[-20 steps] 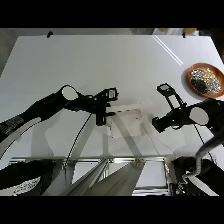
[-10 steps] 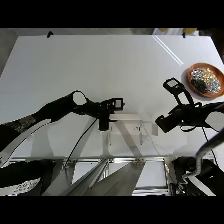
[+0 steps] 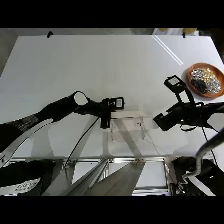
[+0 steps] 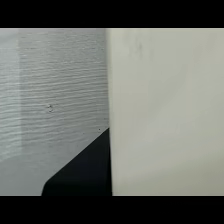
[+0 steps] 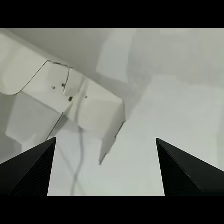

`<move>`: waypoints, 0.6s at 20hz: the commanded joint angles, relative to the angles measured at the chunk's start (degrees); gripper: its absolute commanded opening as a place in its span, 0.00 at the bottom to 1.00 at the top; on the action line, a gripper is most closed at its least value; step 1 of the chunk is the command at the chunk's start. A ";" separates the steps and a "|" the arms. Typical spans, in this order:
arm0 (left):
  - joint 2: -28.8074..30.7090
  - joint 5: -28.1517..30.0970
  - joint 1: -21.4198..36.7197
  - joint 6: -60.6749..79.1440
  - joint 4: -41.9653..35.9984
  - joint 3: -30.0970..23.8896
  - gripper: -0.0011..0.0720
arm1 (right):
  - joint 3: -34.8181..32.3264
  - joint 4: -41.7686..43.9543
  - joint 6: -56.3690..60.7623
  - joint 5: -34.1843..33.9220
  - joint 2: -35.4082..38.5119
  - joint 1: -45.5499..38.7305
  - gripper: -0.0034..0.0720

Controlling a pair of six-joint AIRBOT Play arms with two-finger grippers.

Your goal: Fold the box and place the chain.

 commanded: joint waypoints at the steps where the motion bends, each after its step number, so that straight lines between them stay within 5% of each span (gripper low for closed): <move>1: -0.26 1.22 -0.04 0.17 0.00 0.00 0.02 | 0.07 0.15 -0.02 -0.39 0.04 0.02 0.96; 12: -1.86 -2.86 -0.48 -3.13 6.93 4.57 0.02 | 0.07 -0.02 -0.02 -0.81 0.04 0.02 0.96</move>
